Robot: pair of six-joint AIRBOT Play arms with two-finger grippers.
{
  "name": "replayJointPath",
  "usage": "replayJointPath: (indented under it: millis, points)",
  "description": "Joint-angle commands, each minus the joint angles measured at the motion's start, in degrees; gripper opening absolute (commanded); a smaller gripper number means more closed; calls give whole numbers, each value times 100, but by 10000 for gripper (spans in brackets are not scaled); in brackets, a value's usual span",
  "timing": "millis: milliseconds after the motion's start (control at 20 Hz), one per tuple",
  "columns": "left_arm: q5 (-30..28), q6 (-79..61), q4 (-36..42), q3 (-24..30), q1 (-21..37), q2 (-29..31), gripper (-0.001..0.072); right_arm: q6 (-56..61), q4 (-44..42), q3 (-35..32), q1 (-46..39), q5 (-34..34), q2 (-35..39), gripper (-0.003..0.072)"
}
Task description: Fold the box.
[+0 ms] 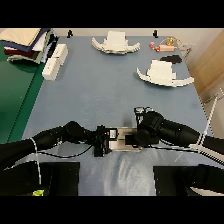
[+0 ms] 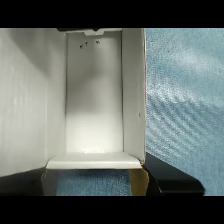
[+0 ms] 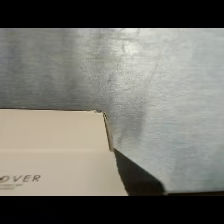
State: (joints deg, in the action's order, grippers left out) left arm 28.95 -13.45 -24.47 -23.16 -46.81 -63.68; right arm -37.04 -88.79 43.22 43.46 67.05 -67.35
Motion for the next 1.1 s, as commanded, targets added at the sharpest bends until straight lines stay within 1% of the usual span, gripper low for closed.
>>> replayJointPath:
  millis: [0,50,100,400,450,500,550,700,900,1050]
  points:
    - [-2,-2,-2,0,0,4,528,166,166,15,24,249,-52,115]
    - [-2,-2,-2,0,0,4,528,164,162,15,24,247,-52,48]
    - [-2,-2,-2,0,0,4,528,164,157,15,24,247,-55,3]
    - [-2,-2,0,0,0,4,528,136,157,15,24,245,-46,3]
    - [-2,-2,-2,0,0,4,528,85,151,20,24,247,-31,51]
    - [-2,-2,0,0,0,4,528,33,103,28,24,247,-9,211]
    - [-2,-2,-2,0,0,4,528,-46,35,28,24,247,35,284]
    - [-2,-2,-2,0,0,4,528,-116,-9,28,22,247,317,306]
    - [-2,-2,0,0,0,4,528,-114,-9,48,17,295,1075,306]
    - [-2,-2,-2,0,0,4,528,-118,13,120,9,708,1738,302]
